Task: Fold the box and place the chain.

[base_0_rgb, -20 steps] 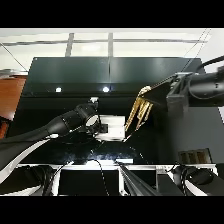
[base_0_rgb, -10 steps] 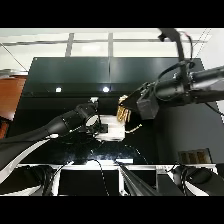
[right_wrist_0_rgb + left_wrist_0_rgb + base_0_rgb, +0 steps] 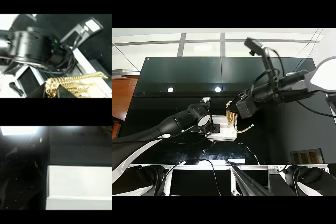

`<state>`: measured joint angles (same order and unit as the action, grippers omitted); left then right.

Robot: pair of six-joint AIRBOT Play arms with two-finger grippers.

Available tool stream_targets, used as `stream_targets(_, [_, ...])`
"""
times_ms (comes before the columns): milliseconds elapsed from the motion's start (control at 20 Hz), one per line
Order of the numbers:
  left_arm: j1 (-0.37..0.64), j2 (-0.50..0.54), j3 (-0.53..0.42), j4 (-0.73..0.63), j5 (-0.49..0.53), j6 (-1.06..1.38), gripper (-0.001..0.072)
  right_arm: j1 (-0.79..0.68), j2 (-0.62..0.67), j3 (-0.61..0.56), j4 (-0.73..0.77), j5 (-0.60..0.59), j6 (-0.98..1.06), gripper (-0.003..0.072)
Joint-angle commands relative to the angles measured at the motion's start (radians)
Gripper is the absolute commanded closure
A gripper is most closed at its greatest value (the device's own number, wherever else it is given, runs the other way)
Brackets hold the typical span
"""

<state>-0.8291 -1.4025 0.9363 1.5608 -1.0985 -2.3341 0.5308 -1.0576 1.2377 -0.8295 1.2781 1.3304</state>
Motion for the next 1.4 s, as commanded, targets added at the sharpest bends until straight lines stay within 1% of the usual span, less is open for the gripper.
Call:
stream_targets(0, [0.0,0.0,0.0,0.001,0.016,0.0,0.0677,0.012,-0.033,-0.05,-0.009,-0.031,0.0,0.0665])
stream_targets(300, [0.0,0.0,0.0,0.0,0.024,0.0,0.0677,0.088,-0.094,-0.1,-0.013,-0.098,0.0,0.0665])
stream_targets(500, [0.0,0.0,0.0,0.001,0.025,0.0,0.0677,0.097,-0.145,-0.101,-0.023,-0.109,0.0,0.0664])
stream_targets(600, [0.0,0.0,0.0,0.002,0.025,0.0,0.0677,0.096,-0.151,-0.101,-0.061,-0.109,0.014,0.0664])
stream_targets(700, [0.0,0.0,0.0,0.002,0.025,0.0,0.0677,0.096,-0.151,-0.1,-0.08,-0.076,0.019,0.0664])
stream_targets(900, [0.0,0.0,0.0,0.002,0.024,0.0,0.0677,0.096,-0.151,-0.101,-0.18,0.069,0.055,0.0664])
stream_targets(1000, [0.0,0.0,0.0,0.002,0.025,0.0,0.0677,0.097,-0.151,-0.101,-0.243,0.068,0.106,0.0664])
stream_targets(1200, [0.0,0.0,0.0,0.002,0.025,0.0,0.0677,0.097,-0.161,-0.116,-0.213,-0.019,0.11,0.0664])
stream_targets(1300, [0.0,0.0,0.0,0.002,0.024,0.0,0.0677,0.097,-0.173,-0.122,-0.161,0.005,0.088,0.0664])
stream_targets(1350, [0.0,0.0,0.0,0.002,0.024,0.0,0.0677,0.097,-0.175,-0.122,-0.157,0.052,0.084,0.0665])
